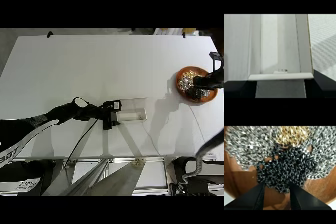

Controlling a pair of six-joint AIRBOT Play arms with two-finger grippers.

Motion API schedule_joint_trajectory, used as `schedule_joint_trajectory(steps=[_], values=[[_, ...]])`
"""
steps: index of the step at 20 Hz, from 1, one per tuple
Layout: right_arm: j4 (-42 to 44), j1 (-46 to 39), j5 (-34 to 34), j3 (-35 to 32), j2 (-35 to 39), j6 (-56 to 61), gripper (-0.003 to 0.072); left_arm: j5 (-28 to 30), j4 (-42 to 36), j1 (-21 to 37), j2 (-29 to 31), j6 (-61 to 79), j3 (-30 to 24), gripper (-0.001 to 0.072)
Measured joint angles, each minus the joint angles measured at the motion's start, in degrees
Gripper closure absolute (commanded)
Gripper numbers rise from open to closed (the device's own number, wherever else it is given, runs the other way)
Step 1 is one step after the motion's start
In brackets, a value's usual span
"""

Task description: Fold the box and place the chain.

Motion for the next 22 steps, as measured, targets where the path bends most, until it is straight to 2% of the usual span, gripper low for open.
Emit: schedule_joint_trajectory(steps=[7, 8, 9, 10, 16, 22], values=[[-0.63, 0.44, -0.07, 0.02, -3.56, -0.50, 0.0399, 0.00, 0.00, 0.00, 0.00, 0.00, -0.02, 0.0501], [-0.59, 0.66, -0.04, 0.02, -3.91, -0.70, 0.0422, 0.00, 0.00, 0.00, 0.00, 0.00, -0.02, 0.0501], [-0.68, 0.92, -0.07, 0.02, -4.22, -0.92, 0.0575, 0.00, 0.00, 0.00, 0.02, 0.00, 0.00, 0.0501], [-0.70, 1.09, -0.07, 0.02, -4.46, -1.07, 0.0675, 0.00, 0.02, 0.00, 0.00, 0.00, -0.02, 0.0501], [-0.83, 1.53, 1.25, 0.02, -3.28, -2.16, 0.0677, 0.00, 0.02, 0.00, 0.00, 0.00, -0.02, 0.0501], [0.87, 1.55, 4.15, 0.02, 7.41, -2.32, 0.0677, 0.00, 0.00, 0.00, 0.00, 0.00, -0.02, 0.0501]])
